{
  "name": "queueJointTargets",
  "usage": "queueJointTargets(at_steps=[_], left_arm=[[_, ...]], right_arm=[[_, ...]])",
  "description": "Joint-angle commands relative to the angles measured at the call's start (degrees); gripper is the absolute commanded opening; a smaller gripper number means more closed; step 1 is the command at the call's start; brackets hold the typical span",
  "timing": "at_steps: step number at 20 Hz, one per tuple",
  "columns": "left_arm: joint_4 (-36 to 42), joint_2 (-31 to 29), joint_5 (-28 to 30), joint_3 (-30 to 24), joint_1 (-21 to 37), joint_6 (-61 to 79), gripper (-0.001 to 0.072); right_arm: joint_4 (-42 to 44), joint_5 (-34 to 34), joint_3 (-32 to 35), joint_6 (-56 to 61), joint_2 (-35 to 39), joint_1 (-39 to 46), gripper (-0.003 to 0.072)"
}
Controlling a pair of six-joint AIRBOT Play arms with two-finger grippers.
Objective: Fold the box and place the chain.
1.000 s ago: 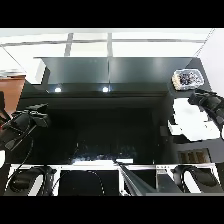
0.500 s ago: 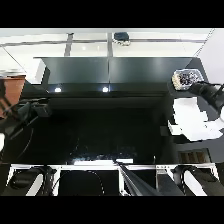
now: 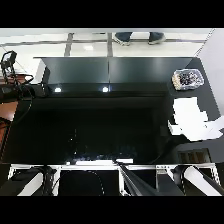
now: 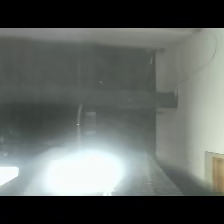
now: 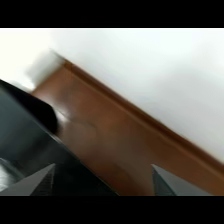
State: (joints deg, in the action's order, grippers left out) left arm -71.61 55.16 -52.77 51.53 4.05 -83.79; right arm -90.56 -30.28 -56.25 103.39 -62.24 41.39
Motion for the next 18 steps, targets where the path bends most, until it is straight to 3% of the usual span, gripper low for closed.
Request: queueJointTargets(at_steps=[1, 5, 7, 10, 14, 16, 18], left_arm=[[-1.2, 3.2, -1.4, 1.5, 0.4, -0.2, 0.0714], [-4.5, 3.6, -1.4, 1.5, 0.4, -0.2, 0.0715], [-4.7, 3.9, -1.5, 1.5, 0.4, -0.1, 0.0713], [-4.6, 4.4, -2.6, 1.5, 0.3, 2.3, 0.0713], [-4.3, 4.6, -3.4, 1.5, 0.3, 2.3, 0.0713], [-4.3, 4.6, -3.3, 1.5, 0.3, 2.4, 0.0712], [-4.3, 4.6, -3.2, 1.5, 0.3, 2.4, 0.0703]], right_arm=[[-0.3, -10.4, -3.2, -11.6, -7.8, 4.1, 0.0693], [0.2, -25.3, -14.4, -21.2, -19.9, 3.2, 0.0720], [-6.1, -24.4, -16.3, -20.9, -21.2, 2.2, 0.0720], [-7.1, -24.5, -16.3, -21.2, -21.2, 2.0, 0.0720], [8.9, -31.7, -16.3, -33.3, -23.1, 4.4, 0.0719], [11.0, -38.5, -16.3, -39.5, -24.4, 5.4, 0.0713], [11.7, -40.6, -16.3, -41.9, -24.6, 5.7, 0.0713]])
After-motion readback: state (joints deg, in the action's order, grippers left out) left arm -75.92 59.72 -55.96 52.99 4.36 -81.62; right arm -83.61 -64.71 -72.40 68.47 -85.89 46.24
